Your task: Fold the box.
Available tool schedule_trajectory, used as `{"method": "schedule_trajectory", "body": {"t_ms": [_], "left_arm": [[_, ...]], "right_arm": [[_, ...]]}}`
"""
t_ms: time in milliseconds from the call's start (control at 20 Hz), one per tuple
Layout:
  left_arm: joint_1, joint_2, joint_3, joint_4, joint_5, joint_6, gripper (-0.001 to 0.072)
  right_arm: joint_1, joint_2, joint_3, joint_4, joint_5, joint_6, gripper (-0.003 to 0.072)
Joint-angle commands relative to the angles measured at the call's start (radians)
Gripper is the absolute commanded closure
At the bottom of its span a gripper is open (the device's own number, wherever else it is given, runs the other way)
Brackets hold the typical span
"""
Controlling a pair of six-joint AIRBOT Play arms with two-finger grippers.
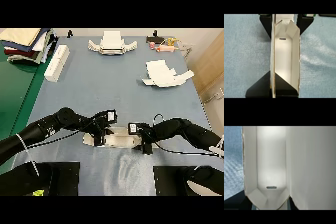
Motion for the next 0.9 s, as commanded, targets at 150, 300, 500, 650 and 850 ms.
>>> {"method": "schedule_trajectory", "body": {"t_ms": [150,300,500,650,850], "left_arm": [[0.000,0.001,0.001,0.000,0.000,0.000,0.0695],[0.000,0.001,0.001,0.000,0.000,0.000,0.0696],[0.001,0.001,0.001,0.000,0.000,0.000,0.0695],[0.001,0.001,0.001,0.000,0.000,0.000,0.0695],[0.001,0.000,0.001,0.000,0.000,0.000,0.0695]], "right_arm": [[0.001,0.059,0.001,0.017,-0.005,0.008,-0.0010],[0.001,0.067,0.000,0.017,-0.011,0.008,-0.0010],[0.001,0.044,0.000,0.021,0.005,0.007,-0.0003],[0.001,0.026,-0.002,0.021,0.003,0.008,0.0059],[-0.011,0.008,-0.002,0.032,0.002,0.008,0.0060]]}}
